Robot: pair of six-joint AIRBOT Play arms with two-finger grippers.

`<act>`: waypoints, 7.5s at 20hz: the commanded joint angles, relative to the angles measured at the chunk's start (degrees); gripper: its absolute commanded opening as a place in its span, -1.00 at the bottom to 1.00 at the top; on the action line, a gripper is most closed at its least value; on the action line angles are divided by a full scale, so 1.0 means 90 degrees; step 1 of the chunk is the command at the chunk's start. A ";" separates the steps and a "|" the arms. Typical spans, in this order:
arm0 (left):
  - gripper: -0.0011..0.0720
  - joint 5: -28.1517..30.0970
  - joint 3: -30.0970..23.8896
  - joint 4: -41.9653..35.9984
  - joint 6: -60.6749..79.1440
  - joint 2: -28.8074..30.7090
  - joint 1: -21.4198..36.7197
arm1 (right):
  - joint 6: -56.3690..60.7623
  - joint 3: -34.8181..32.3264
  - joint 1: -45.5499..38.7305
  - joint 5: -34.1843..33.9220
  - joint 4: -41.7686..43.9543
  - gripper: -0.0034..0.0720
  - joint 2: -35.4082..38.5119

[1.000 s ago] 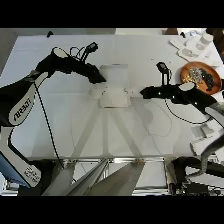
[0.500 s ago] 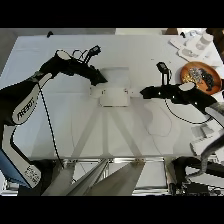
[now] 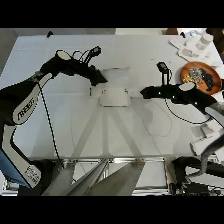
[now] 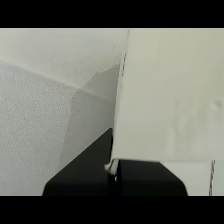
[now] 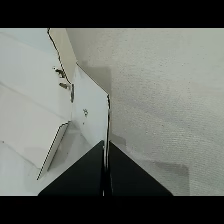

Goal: Fold the box and place the chain.

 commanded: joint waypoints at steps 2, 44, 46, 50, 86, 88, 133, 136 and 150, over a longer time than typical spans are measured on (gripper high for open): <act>-0.94 0.0015 0.0002 -0.0005 0.0019 0.0005 -0.0002 | 0.0000 -0.0002 0.0007 0.0007 0.0000 -0.89 -0.0002; -0.98 -0.2397 -0.0187 0.0933 -0.1817 0.2409 0.0478 | 0.0044 0.0058 0.0007 -0.0704 0.0095 0.80 0.2317; -0.98 -0.2140 -0.0471 0.1151 -0.1564 0.2854 0.0233 | 0.0049 0.0058 0.0007 -0.0797 -0.0131 0.80 0.2501; -0.98 -0.1630 -0.1175 0.1299 -0.1129 0.3347 -0.0257 | 0.0068 0.0058 0.0007 -0.0809 -0.0342 0.79 0.2616; -0.97 0.0763 -0.2698 -0.0107 0.2739 0.1430 -0.0321 | 0.0379 0.0058 0.0007 -0.0848 -0.1032 0.79 0.2603; -0.97 0.0636 -0.2698 -0.0304 0.2946 0.1430 -0.0321 | 0.0379 0.0058 0.0007 -0.0848 -0.1032 0.79 0.2603; -0.94 0.0799 -0.2684 0.0568 0.2727 0.1511 -0.0321 | -0.0153 0.0384 0.0007 0.0189 -0.1013 0.35 0.3245; -0.94 0.0799 -0.2684 0.0568 0.2727 0.1511 -0.0321 | -0.0374 0.0435 0.0007 0.1489 -0.1013 0.37 0.3810; -0.94 0.0799 -0.2684 0.0568 0.2727 0.1511 -0.0321 | -0.1583 0.0432 0.0010 0.3560 -0.2341 0.83 0.4333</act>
